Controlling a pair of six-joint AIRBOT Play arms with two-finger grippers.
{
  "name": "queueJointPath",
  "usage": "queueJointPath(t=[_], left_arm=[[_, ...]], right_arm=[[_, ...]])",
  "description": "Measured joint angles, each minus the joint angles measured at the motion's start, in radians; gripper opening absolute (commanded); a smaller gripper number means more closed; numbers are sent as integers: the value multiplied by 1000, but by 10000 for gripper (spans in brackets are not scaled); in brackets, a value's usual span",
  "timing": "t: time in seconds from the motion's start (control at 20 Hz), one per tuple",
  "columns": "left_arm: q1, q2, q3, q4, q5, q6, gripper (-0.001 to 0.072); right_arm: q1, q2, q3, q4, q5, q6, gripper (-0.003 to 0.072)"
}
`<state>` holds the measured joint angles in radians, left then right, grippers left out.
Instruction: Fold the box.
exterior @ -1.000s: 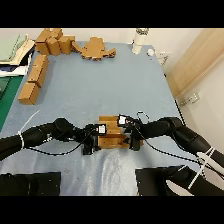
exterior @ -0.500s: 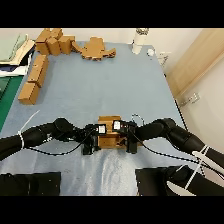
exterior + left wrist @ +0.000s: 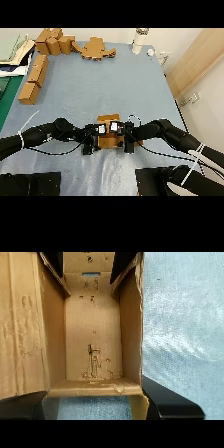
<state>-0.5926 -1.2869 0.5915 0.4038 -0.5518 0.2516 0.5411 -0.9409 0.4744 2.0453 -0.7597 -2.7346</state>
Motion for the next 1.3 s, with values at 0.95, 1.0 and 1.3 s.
queueJointPath(t=[0.95,1.0,1.3], left_arm=[[0,0,0,1,0,3,462],[0,0,0,1,0,3,462],[0,0,0,0,0,2,462]], right_arm=[[-74,170,102,-722,-363,1189,3],[-105,166,98,-722,-381,1255,3],[-225,53,44,-405,-355,1327,3]])
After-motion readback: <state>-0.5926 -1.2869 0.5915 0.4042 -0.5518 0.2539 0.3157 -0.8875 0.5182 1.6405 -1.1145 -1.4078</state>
